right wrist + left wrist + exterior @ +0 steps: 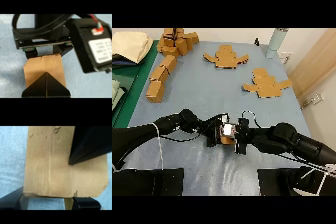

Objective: Fold the box.

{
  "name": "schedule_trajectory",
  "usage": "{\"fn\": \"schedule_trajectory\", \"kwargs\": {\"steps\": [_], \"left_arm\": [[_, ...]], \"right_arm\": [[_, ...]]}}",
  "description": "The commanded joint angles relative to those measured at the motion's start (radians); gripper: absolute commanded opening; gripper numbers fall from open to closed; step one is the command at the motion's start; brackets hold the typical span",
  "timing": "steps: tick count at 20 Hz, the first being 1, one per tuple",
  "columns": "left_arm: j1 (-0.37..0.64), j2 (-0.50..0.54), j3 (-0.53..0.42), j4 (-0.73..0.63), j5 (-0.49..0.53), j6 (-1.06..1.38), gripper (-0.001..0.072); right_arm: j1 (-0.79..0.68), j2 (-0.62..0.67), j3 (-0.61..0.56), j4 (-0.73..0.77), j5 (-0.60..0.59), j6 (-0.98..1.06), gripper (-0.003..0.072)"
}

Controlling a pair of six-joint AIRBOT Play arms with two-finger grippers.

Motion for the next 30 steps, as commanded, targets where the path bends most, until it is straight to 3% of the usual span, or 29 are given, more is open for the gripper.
{"fn": "schedule_trajectory", "kwargs": {"steps": [1, 2, 5, 7, 8, 9, 21, 22, 24, 26, 28, 30], "left_arm": [[0.0, 0.001, 0.001, 0.0, 0.0, 0.0, 0.0447], [0.0, 0.001, 0.001, 0.0, 0.0, 0.0, 0.0447], [0.0, 0.001, 0.001, 0.0, 0.0, 0.0, 0.0447], [0.0, 0.001, 0.001, 0.0, 0.0, 0.0, 0.0447], [0.0, 0.001, 0.001, 0.0, 0.0, 0.0, 0.0448], [0.0, 0.001, 0.001, 0.0, 0.0, 0.0, 0.0448], [0.0, 0.001, 0.001, 0.0, 0.0, 0.0, 0.0447], [0.0, 0.001, 0.001, 0.0, 0.0, 0.0, 0.0447], [0.0, 0.001, 0.001, 0.0, 0.0, 0.0, 0.0447], [0.0, 0.001, 0.001, 0.0, 0.0, 0.0, 0.0447], [0.0, 0.001, 0.001, 0.0, 0.0, 0.0, 0.0447], [0.0, 0.001, 0.001, 0.0, 0.0, 0.0, 0.0448]], "right_arm": [[0.052, 0.006, -0.032, -0.08, 0.047, 0.0, 0.0007], [0.056, 0.005, -0.034, -0.08, 0.045, 0.0, 0.0009], [0.056, 0.004, -0.034, -0.08, 0.047, 0.0, 0.0241], [0.055, 0.004, -0.034, -0.08, 0.046, 0.0, 0.027], [0.055, 0.003, -0.034, -0.08, 0.047, 0.0, 0.0411], [0.053, -0.001, -0.034, -0.08, 0.047, 0.0, 0.0486], [0.054, -0.059, -0.034, -0.202, 0.049, 0.0, 0.0483], [0.054, -0.059, -0.034, -0.231, 0.05, 0.001, 0.0467], [0.055, -0.059, -0.034, -0.248, 0.051, 0.001, 0.0316], [0.055, -0.058, -0.034, -0.247, 0.051, 0.0, 0.0296], [0.056, -0.056, -0.034, -0.247, 0.05, 0.0, 0.0224], [0.056, -0.056, -0.033, -0.247, 0.051, 0.0, 0.0224]]}}
